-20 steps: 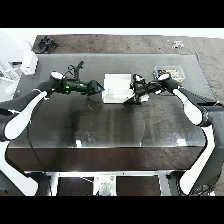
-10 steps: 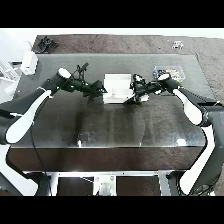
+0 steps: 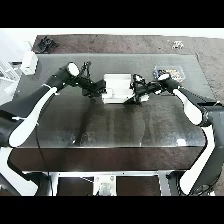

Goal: Fold the box and place the chain.

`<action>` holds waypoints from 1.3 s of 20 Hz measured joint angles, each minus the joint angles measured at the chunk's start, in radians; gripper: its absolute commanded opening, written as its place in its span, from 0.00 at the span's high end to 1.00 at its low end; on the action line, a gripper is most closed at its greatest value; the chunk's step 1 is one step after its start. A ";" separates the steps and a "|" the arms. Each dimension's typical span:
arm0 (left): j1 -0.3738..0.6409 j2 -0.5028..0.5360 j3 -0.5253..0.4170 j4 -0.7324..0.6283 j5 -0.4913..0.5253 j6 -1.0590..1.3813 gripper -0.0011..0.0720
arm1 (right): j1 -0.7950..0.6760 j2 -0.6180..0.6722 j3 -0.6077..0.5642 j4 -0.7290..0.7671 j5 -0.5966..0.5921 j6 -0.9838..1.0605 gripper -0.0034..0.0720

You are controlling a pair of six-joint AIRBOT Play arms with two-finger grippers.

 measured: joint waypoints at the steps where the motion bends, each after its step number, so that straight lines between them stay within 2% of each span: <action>1: -0.004 0.000 0.005 0.009 0.000 -0.015 0.42 | 0.000 0.000 0.000 0.000 0.000 0.000 0.12; 14: -0.074 -0.008 0.046 0.123 0.033 -0.165 0.42 | 0.000 0.000 0.000 0.000 0.000 0.000 0.12; 26: -0.124 -0.039 0.094 0.251 0.013 -0.299 0.43 | -0.001 0.000 0.000 0.000 0.000 0.000 0.12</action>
